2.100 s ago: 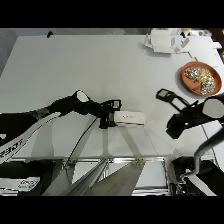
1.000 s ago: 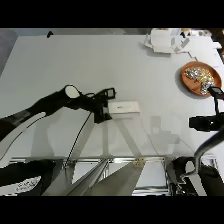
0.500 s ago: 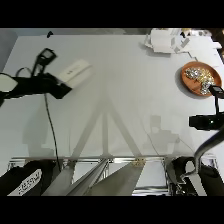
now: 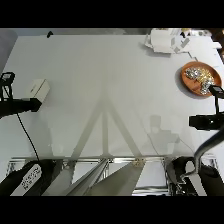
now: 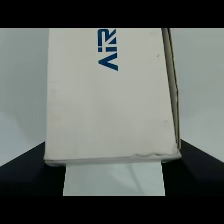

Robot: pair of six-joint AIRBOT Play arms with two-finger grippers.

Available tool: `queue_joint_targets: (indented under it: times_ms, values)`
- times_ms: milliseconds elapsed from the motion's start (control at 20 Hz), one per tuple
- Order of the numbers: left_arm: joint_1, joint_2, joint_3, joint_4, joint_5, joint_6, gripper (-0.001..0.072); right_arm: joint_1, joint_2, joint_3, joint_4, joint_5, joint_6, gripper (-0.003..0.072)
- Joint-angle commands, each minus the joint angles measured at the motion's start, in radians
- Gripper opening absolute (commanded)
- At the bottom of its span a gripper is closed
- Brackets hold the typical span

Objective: Fold the box and place the chain.

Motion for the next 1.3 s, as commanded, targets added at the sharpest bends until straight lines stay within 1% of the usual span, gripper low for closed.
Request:
queue_joint_targets:
  times_ms: [0,50,100,150,200,300,350,450,500,550,650,750,900,1100,1200,1250]
  values:
    - [0.025,0.002,-0.041,0.122,-0.004,-0.088,0.0016,-0.001,0.001,0.000,0.000,0.000,0.000,0.0022]
    - [0.025,0.002,-0.046,0.122,-0.015,-0.088,0.0035,-0.001,0.001,0.000,0.000,0.000,0.000,0.0022]
    - [0.025,0.002,-0.051,0.122,-0.029,-0.088,0.0133,-0.001,0.001,0.000,0.000,0.000,0.000,0.0022]
    - [0.025,0.002,-0.057,0.122,-0.039,-0.088,0.0268,-0.001,0.001,0.000,0.000,0.000,0.000,0.0022]
    - [0.025,0.002,-0.060,0.122,-0.053,-0.089,0.0371,-0.001,0.001,0.000,0.000,0.000,0.000,0.0022]
    - [0.024,0.004,-0.060,0.119,-0.091,-0.089,0.0471,-0.001,0.001,0.000,0.000,0.000,0.000,0.0022]
    - [0.024,0.004,-0.060,0.120,-0.109,-0.088,0.0532,-0.001,0.001,0.000,0.000,0.000,0.000,0.0022]
    - [0.024,0.005,-0.060,0.120,-0.124,-0.089,0.0608,-0.001,0.001,0.000,0.000,0.000,0.000,0.0022]
    - [0.024,0.006,-0.060,0.119,-0.122,-0.088,0.0683,-0.001,0.001,0.000,0.000,0.000,0.000,0.0022]
    - [0.023,0.006,-0.060,0.119,-0.122,-0.089,0.0704,-0.001,0.001,0.000,0.000,0.000,0.000,0.0022]
    - [0.023,0.026,-0.060,0.120,-0.121,-0.088,0.0704,-0.001,0.001,0.000,0.000,0.000,0.000,0.0022]
    - [0.023,0.080,-0.060,0.120,-0.119,-0.088,0.0704,-0.001,0.001,0.000,0.000,0.000,0.000,0.0022]
    - [0.023,0.212,-0.060,0.119,-0.119,-0.089,0.0699,-0.001,0.001,0.000,0.000,0.000,0.000,0.0022]
    - [0.023,0.418,-0.060,0.104,-0.128,-0.089,0.0698,-0.001,0.001,0.000,0.000,0.000,0.000,0.0022]
    - [0.021,0.494,-0.060,0.103,-0.143,-0.089,0.0697,-0.001,0.001,0.000,0.000,0.000,0.000,0.0022]
    - [0.020,0.515,-0.060,0.103,-0.154,-0.089,0.0697,-0.001,0.001,0.000,0.000,0.000,0.000,0.0022]
